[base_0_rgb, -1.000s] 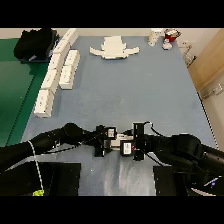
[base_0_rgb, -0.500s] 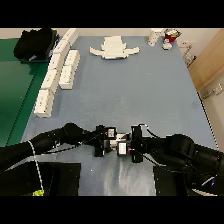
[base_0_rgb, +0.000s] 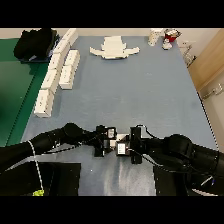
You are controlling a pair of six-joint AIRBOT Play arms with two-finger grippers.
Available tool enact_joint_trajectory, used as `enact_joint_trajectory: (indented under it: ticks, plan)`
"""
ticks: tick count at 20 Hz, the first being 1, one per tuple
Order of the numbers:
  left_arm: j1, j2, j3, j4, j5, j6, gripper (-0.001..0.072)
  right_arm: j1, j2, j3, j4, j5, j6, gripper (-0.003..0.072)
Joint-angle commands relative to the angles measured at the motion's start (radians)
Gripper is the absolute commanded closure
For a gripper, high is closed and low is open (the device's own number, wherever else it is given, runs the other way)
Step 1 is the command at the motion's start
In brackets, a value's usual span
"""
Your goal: Fold the box.
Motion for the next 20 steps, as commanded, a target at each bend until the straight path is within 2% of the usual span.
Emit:
enact_joint_trajectory:
  ticks: [1,3,13,15,17,20]
  plan:
    - [0.0,0.0,0.0,-0.001,0.002,-0.001,0.0234,0.001,-0.001,0.003,0.003,0.001,0.0,0.0399]
    - [0.0,0.0,0.0,-0.001,0.002,-0.001,0.0234,0.001,-0.001,0.012,0.003,0.0,0.0,0.038]
    - [0.0,0.0,0.0,-0.001,0.002,-0.001,0.0235,0.001,0.079,0.023,0.019,-0.045,0.002,0.038]
    - [0.0,0.0,0.0,-0.001,0.002,-0.001,0.0234,-0.002,0.121,0.014,0.081,-0.053,0.094,0.0417]
    - [0.0,0.0,0.0,-0.001,0.002,-0.001,0.0234,-0.014,0.169,-0.038,0.141,0.045,0.204,0.0605]
    - [0.0,0.0,0.0,-0.001,0.002,-0.001,0.0234,-0.013,0.21,-0.179,0.203,0.285,0.343,0.0609]
